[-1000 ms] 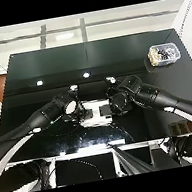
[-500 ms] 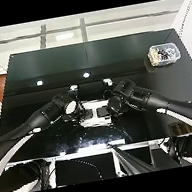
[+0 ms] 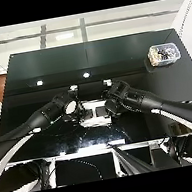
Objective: Fold the box and place the chain.
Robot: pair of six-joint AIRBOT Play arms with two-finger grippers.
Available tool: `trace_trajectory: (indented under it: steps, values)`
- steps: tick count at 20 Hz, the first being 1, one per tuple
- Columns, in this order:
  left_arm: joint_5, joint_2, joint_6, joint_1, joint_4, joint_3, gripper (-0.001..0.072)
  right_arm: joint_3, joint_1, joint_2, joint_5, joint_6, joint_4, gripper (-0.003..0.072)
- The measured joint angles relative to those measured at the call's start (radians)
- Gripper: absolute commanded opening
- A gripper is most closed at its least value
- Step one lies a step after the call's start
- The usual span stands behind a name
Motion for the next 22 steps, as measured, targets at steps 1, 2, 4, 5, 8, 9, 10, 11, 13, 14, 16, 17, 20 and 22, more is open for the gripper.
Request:
trace_trajectory:
  steps: [1, 2, 4, 5, 8, 9, 10, 11, 13, 14, 16, 17, 20, 22]
  values:
    - [0.000, 0.000, 0.000, 0.000, 0.000, 0.000, 0.0027, 0.003, 0.000, -0.002, -0.003, 0.011, -0.009, 0.0229]
    - [0.000, 0.000, 0.000, 0.000, 0.000, 0.000, 0.0027, 0.005, 0.002, -0.003, -0.006, 0.022, -0.019, 0.0229]
    - [-0.002, 0.000, 0.000, 0.000, 0.000, 0.000, 0.0027, 0.008, 0.004, -0.009, -0.010, 0.039, -0.031, 0.0229]
    - [-0.002, 0.000, 0.000, 0.000, 0.000, 0.000, 0.0027, 0.009, 0.004, -0.012, -0.012, 0.047, -0.035, 0.0228]
    - [-0.006, 0.000, 0.000, 0.000, 0.000, 0.000, 0.0027, 0.011, 0.006, -0.023, -0.015, 0.061, -0.044, 0.0229]
    - [-0.009, 0.000, 0.000, 0.000, 0.000, 0.000, 0.0027, 0.011, 0.008, -0.027, -0.014, 0.064, -0.045, 0.0228]
    - [-0.010, 0.000, 0.000, 0.000, 0.000, 0.000, 0.0027, 0.011, 0.010, -0.031, -0.015, 0.065, -0.047, 0.0228]
    - [-0.011, 0.000, 0.000, 0.000, 0.000, 0.000, 0.0027, 0.011, 0.013, -0.036, -0.015, 0.068, -0.048, 0.0228]
    - [-0.013, 0.000, 0.000, 0.000, 0.000, 0.000, 0.0027, 0.011, 0.019, -0.046, -0.016, 0.069, -0.051, 0.0197]
    - [-0.013, 0.000, 0.000, 0.000, -0.001, 0.000, 0.0027, 0.011, 0.023, -0.050, -0.014, 0.071, -0.052, 0.0129]
    - [-0.014, 0.000, 0.000, 0.000, 0.000, 0.000, 0.0027, 0.011, 0.027, -0.055, -0.009, 0.072, -0.053, 0.0041]
    - [-0.014, 0.000, 0.000, 0.000, 0.000, 0.000, 0.0027, 0.011, 0.028, -0.056, -0.004, 0.072, -0.052, 0.0029]
    - [-0.016, 0.000, -0.003, 0.000, -0.002, 0.000, 0.0027, 0.012, 0.030, -0.058, -0.002, 0.075, -0.057, 0.0026]
    - [-0.016, 0.000, -0.002, 0.000, -0.002, 0.000, 0.0027, 0.012, 0.031, -0.058, 0.000, 0.073, -0.059, 0.0026]
